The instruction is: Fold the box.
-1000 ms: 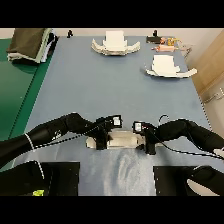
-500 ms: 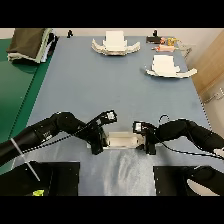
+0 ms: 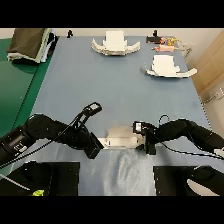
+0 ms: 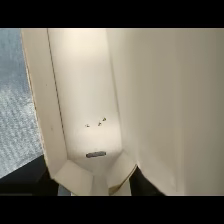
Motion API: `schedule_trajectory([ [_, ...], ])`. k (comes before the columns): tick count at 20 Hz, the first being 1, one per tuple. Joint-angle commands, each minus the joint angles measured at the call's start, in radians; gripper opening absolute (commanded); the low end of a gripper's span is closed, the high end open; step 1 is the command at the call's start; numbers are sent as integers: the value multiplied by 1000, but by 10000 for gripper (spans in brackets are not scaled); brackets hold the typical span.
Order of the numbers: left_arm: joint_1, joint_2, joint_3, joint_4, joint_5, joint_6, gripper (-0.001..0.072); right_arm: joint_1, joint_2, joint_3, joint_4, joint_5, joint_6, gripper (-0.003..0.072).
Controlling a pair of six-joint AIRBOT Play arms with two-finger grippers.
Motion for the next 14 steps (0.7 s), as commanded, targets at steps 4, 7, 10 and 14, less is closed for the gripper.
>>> schedule_trajectory([
  [4,16,-220,69,-205,237,-101,14,1,0,0,0,0,0,513],
  [7,88,-364,161,-212,225,-101,14,1,0,0,0,0,0,513],
  [10,146,-467,220,-220,194,-101,14,1,0,0,0,0,0,512],
  [14,143,-576,223,-220,131,-113,14,1,0,0,0,0,0,512],
])
